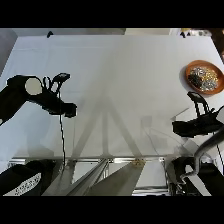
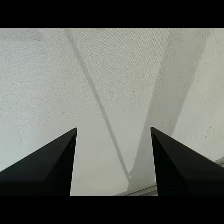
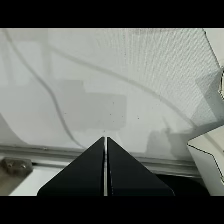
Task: Fold the box and place the chain.
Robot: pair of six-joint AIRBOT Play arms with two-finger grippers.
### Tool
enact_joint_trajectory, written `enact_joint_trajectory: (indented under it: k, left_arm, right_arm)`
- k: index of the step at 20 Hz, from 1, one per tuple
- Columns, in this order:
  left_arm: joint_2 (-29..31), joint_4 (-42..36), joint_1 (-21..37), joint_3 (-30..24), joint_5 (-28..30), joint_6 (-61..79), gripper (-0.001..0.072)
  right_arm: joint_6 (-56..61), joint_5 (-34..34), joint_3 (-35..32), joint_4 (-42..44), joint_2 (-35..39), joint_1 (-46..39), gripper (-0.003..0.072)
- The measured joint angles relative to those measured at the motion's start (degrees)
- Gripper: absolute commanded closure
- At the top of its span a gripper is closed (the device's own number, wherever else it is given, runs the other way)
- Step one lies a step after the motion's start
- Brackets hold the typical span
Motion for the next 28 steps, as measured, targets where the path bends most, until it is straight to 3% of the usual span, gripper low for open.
enact_joint_trajectory:
  k: [7, 10, 14, 15, 16, 17, 21, 22, 23, 28]
  left_arm:
    - [0.00, 0.02, 0.00, 0.00, 0.00, 0.00, 0.0190]
    - [0.00, 0.00, 0.00, 0.00, -0.02, 0.00, 0.0190]
    - [0.00, 0.02, 0.00, 0.00, -0.02, 0.00, 0.0190]
    - [0.00, 0.00, 0.00, 0.00, 0.00, 0.00, 0.0190]
    - [0.00, 0.00, 0.00, 0.00, -0.02, 0.00, 0.0190]
    - [0.00, 0.00, 0.00, 0.00, -0.02, 0.00, 0.0190]
    - [0.00, 0.00, 0.00, 0.00, -0.02, 0.00, 0.0190]
    - [0.00, -0.02, 0.00, 0.00, 0.00, 0.00, 0.0190]
    - [0.00, -0.02, 0.00, 0.00, 0.00, 0.00, 0.0190]
    - [0.00, -0.04, 0.00, 0.00, -0.02, 0.00, 0.0190]
  right_arm:
    - [0.00, 0.04, 1.88, -2.93, -0.20, -0.02, 0.0666]
    - [-0.07, 2.05, 7.17, -14.36, -2.99, -1.97, 0.0667]
    - [-2.51, 2.03, 18.27, -26.08, -11.98, -13.25, 0.0665]
    - [-2.93, 1.60, 21.27, -27.30, -14.86, -16.46, 0.0577]
    - [-3.39, 1.42, 24.39, -28.00, -18.12, -19.78, 0.0360]
    - [-4.31, 1.11, 27.06, -28.02, -21.14, -22.62, 0.0228]
    - [-11.82, -0.24, 34.75, -26.29, -31.93, -31.43, 0.0193]
    - [-14.08, -0.57, 35.71, -26.08, -34.07, -32.92, 0.0122]
    - [-16.70, -0.87, 36.52, -25.88, -36.20, -34.32, 0.0102]
    - [-29.00, -1.62, 38.03, -25.57, -44.74, -38.25, 0.0100]
